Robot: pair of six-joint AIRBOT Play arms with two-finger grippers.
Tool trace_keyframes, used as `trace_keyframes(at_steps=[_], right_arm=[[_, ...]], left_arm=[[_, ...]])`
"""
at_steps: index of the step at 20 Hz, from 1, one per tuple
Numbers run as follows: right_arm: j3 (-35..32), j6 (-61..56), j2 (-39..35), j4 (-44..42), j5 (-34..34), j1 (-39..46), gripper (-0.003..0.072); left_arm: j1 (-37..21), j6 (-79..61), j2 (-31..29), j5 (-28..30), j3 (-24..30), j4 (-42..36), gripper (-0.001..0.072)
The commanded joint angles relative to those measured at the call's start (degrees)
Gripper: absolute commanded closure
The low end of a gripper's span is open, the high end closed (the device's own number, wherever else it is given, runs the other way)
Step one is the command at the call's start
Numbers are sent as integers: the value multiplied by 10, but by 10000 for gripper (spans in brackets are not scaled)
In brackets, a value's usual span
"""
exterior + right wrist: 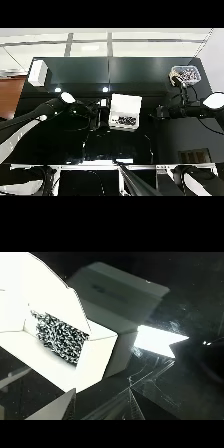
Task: Fold the box and place the chain.
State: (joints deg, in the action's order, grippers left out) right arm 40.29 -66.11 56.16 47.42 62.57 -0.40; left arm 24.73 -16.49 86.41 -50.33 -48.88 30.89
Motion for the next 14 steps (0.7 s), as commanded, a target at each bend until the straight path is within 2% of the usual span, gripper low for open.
trace_keyframes(at_steps=[1, 7, 11, 12, 14], right_arm=[[0, 0, 0, 0, -2, -1, 281], [0, 0, 0, 0, -14, -1, 281], [0, 0, 0, 0, -13, -1, 281], [0, 0, 0, 0, -13, -1, 281], [0, 0, 0, 0, -14, -1, 281]], left_arm=[[1, 2, 7, 8, -4, -4, 2], [2, -13, 8, 8, -6, -19, 2], [25, -13, 8, 3, -6, -14, 5], [29, -10, 8, 3, -6, -10, 33], [30, -9, 8, 3, -5, -9, 46]])
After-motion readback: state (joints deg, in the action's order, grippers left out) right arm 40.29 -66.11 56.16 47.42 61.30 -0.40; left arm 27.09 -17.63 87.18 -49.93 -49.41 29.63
